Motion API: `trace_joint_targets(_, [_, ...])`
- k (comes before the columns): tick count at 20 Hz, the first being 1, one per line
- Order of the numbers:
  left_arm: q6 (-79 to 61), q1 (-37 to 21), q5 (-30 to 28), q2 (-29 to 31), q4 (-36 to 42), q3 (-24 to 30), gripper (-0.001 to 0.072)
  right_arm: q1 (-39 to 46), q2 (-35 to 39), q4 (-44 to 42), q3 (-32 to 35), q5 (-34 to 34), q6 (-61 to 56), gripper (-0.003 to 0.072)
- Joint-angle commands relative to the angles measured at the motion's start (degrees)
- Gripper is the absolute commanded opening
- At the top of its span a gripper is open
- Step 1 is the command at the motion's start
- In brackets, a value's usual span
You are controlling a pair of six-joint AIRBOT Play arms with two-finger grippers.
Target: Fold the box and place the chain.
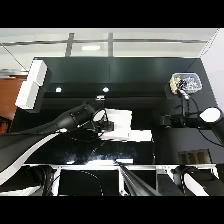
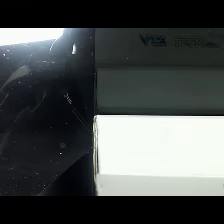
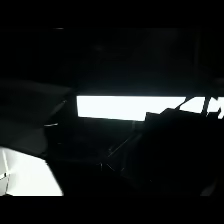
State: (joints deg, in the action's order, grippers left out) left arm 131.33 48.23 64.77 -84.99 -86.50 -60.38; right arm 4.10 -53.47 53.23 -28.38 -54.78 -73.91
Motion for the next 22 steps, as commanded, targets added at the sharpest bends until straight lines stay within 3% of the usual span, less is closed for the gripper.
trace_joint_targets(1, [0.04, -0.04, 0.20, 0.00, -0.02, -0.04, 0.0028, 5.84, -2.05, -1.14, 4.00, -2.78, -12.74, 0.0017])
trace_joint_targets(4, [0.04, -0.04, 0.11, 0.00, -0.02, -0.04, 0.0028, 3.37, -6.88, -6.97, 4.79, -6.75, -6.67, 0.0017])
trace_joint_targets(10, [0.04, -0.04, -0.20, 0.00, 0.00, -0.04, 0.0028, -4.44, -16.92, -21.05, 4.72, -7.08, 6.99, 0.0018])
trace_joint_targets(13, [0.04, -0.04, -0.17, 0.00, 0.00, -0.04, 0.0028, -6.58, -17.90, -29.27, 4.57, -7.26, 13.64, 0.0018])
trace_joint_targets(15, [0.04, -0.04, -0.20, 0.00, 0.00, -0.04, 0.0028, -6.73, -17.90, -30.14, 3.15, -9.38, 14.71, 0.0020])
trace_joint_targets(16, [0.04, -0.04, -0.20, 0.00, -0.02, -0.04, 0.0028, -6.73, -17.90, -30.32, 2.19, -11.08, 15.15, 0.0047])
trace_joint_targets(18, [0.04, -0.04, -0.20, 0.00, -0.02, -0.04, 0.0028, -6.73, -17.90, -30.36, 0.50, -14.10, 15.19, 0.0434])
trace_joint_targets(19, [0.04, -0.04, -0.17, 0.00, 0.00, -0.04, 0.0028, -6.73, -17.90, -30.60, 0.02, -14.67, 15.21, 0.0536])
trace_joint_targets(20, [0.04, -0.04, -0.17, 0.00, 0.00, -0.04, 0.0028, -6.73, -17.90, -30.73, -0.33, -14.69, 15.21, 0.0580])
trace_joint_targets(22, [0.04, -0.04, -0.17, 0.00, 0.00, -0.04, 0.0028, -6.75, -17.90, -30.97, -0.57, -14.32, 15.19, 0.0580])
